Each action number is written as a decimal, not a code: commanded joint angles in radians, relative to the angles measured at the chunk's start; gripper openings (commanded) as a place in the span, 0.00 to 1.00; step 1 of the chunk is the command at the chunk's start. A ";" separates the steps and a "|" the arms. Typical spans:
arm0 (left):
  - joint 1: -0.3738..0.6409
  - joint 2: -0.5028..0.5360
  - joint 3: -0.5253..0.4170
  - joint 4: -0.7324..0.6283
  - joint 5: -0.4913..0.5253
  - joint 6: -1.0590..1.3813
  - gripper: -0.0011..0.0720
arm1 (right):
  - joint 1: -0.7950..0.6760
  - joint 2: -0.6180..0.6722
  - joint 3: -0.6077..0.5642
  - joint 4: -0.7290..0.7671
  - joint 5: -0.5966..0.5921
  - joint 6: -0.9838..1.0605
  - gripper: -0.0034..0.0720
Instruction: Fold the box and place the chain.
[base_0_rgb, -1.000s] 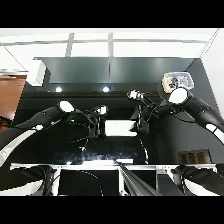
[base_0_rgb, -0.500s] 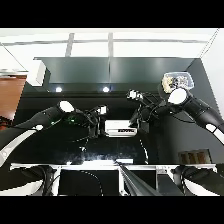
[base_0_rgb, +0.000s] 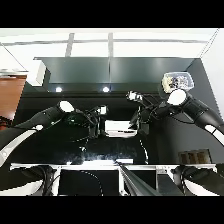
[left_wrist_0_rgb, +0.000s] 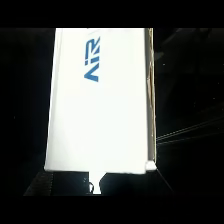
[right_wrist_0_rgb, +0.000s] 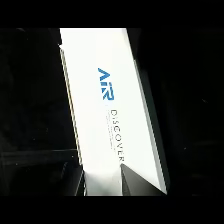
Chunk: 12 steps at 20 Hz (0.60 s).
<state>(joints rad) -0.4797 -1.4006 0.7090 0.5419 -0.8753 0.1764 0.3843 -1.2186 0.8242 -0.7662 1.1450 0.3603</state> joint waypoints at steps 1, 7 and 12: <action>-0.001 -0.001 -0.001 0.000 0.000 -0.001 0.61 | 0.017 -0.001 -0.010 -0.004 -0.006 0.002 0.34; -0.001 -0.001 -0.001 0.000 0.000 -0.001 0.61 | 0.014 0.000 -0.010 -0.018 -0.014 0.002 0.34; -0.001 -0.001 -0.001 0.000 0.000 -0.001 0.61 | 0.014 0.002 -0.009 -0.020 -0.031 0.002 0.34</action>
<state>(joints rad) -0.4797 -1.4006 0.7090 0.5423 -0.8764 0.1761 0.3981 -1.2186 0.8146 -0.7834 1.1301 0.3622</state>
